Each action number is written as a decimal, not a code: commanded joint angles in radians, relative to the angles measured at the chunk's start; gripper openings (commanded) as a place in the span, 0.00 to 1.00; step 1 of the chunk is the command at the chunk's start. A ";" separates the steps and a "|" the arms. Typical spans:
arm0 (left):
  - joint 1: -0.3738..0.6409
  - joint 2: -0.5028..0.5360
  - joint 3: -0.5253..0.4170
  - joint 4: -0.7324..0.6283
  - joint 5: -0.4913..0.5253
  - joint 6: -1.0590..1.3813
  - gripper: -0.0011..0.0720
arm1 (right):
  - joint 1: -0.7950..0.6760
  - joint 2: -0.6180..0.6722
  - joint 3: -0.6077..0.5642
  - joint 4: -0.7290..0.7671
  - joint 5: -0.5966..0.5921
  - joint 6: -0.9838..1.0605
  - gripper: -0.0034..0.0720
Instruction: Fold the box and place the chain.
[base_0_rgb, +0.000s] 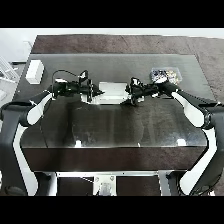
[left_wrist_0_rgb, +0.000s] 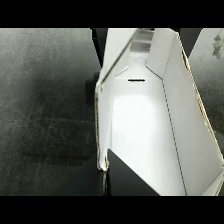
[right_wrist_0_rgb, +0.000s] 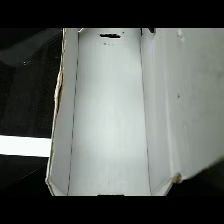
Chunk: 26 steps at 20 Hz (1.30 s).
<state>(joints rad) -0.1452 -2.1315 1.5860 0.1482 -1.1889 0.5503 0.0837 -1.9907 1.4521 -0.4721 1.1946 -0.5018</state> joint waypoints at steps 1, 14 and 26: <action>0.000 0.000 0.000 -0.002 -0.001 0.000 0.04 | 0.000 -0.001 0.000 0.000 0.000 0.000 0.82; 0.008 0.030 0.003 -0.146 -0.090 0.001 0.54 | 0.000 -0.001 0.000 0.000 0.000 0.000 0.83; 0.150 0.193 0.015 -0.084 -0.376 0.009 0.04 | 0.000 -0.001 0.000 0.000 0.000 0.000 0.83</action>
<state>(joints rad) -0.0261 -1.9850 1.5997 0.0120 -1.4654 0.5526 0.0845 -1.9907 1.4521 -0.4721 1.1950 -0.5014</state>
